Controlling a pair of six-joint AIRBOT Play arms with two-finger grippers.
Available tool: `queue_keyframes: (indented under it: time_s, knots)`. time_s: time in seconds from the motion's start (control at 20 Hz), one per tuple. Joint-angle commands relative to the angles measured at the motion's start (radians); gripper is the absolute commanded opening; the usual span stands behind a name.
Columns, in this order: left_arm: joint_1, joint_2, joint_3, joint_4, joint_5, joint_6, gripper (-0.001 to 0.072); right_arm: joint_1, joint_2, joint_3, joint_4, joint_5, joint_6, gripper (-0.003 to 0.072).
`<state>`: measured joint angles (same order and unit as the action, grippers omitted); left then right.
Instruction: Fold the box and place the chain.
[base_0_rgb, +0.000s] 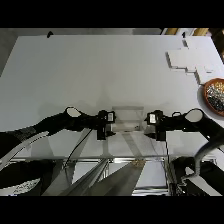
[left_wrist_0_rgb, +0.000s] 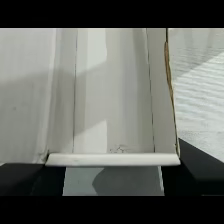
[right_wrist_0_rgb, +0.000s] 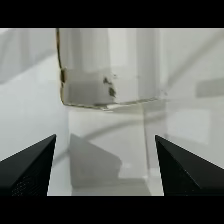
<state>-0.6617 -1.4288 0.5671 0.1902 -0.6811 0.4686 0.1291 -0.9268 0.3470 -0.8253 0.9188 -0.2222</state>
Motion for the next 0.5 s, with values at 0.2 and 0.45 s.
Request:
queue_keyframes:
  time_s: [0.2, 0.45]
  knots:
    - [-0.001, 0.0, 0.0, 0.002, -0.004, 0.003, 0.0254, 0.0, 0.291, 0.001, 0.006, 0.121, 0.256, 0.0558]
    - [-0.001, 0.0, 0.0, 0.002, -0.004, 0.003, 0.0254, 0.0, 0.315, 0.001, 0.333, 0.142, 0.227, 0.0058]
